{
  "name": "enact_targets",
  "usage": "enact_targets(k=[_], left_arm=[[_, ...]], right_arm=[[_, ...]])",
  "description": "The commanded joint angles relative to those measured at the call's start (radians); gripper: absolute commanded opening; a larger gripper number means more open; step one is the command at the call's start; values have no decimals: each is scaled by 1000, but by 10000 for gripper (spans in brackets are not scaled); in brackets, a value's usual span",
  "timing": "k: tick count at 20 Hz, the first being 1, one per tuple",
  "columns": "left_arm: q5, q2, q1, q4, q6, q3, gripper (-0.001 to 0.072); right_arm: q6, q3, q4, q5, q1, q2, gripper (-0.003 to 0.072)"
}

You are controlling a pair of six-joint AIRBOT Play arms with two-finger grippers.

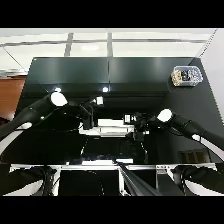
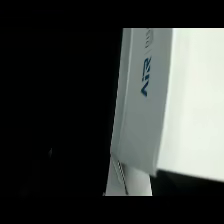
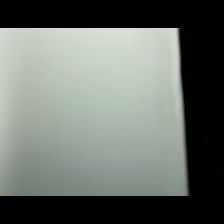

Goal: Fold the box and place the chain.

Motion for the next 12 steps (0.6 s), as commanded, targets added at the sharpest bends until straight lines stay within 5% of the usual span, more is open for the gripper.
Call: enact_targets(k=[1,3,5,7,12], left_arm=[[-166,102,58,219,-381,1,713],[-320,112,90,198,-569,-1,596],[-415,105,89,82,-647,-28,79],[-386,105,61,-111,-593,-85,23],[47,105,-13,-452,-417,-129,24]], right_arm=[[-3,-1,-23,2,2,-2,446],[-3,-1,-22,2,2,-2,446],[-2,-1,-22,2,2,-2,427],[-2,-1,-22,2,2,-2,200],[-2,-1,-20,2,2,-2,200]])
